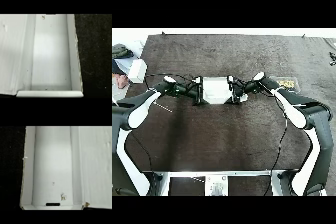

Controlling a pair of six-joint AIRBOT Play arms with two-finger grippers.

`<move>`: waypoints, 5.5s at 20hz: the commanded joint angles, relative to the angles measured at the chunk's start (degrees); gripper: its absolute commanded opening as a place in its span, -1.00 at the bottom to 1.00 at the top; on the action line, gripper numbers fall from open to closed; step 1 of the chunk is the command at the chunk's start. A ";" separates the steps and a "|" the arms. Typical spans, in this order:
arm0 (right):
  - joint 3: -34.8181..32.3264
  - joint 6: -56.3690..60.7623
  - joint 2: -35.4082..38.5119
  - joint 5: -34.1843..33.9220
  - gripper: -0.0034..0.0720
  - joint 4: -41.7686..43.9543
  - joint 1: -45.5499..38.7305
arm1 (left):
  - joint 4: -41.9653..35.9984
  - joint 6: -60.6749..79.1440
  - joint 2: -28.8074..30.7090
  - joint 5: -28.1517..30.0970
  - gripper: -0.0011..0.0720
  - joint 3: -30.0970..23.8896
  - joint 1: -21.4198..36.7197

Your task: Fold the box and place the chain.

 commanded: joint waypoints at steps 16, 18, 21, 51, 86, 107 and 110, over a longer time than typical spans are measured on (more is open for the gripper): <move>-0.02 0.02 -0.02 0.07 0.07 0.02 0.04 | -0.46 1.62 -0.83 -2.23 -0.33 0.07 -0.15; -0.02 0.02 -0.02 0.07 0.07 0.02 0.04 | -0.52 1.62 -0.85 -1.79 -0.32 0.07 -0.15; -0.02 0.02 -0.02 0.07 0.07 0.02 0.04 | -0.74 1.60 -0.83 -1.90 -0.32 0.07 -0.15; 0.11 0.44 2.82 4.07 0.67 -0.57 -1.18 | -0.90 1.60 -0.83 -1.90 -0.32 0.07 -0.15; 0.04 10.19 2.89 -14.93 -0.92 6.80 0.35 | -0.92 1.57 -0.85 -1.92 -0.32 0.07 -0.15; -2.12 18.51 13.44 4.44 0.65 -17.40 -2.99 | -0.92 1.60 -0.83 -1.90 -0.33 0.07 -0.15; -3.80 18.23 12.20 2.21 0.65 -17.49 -1.53 | -0.92 1.57 -0.85 -1.90 -0.33 0.07 -0.15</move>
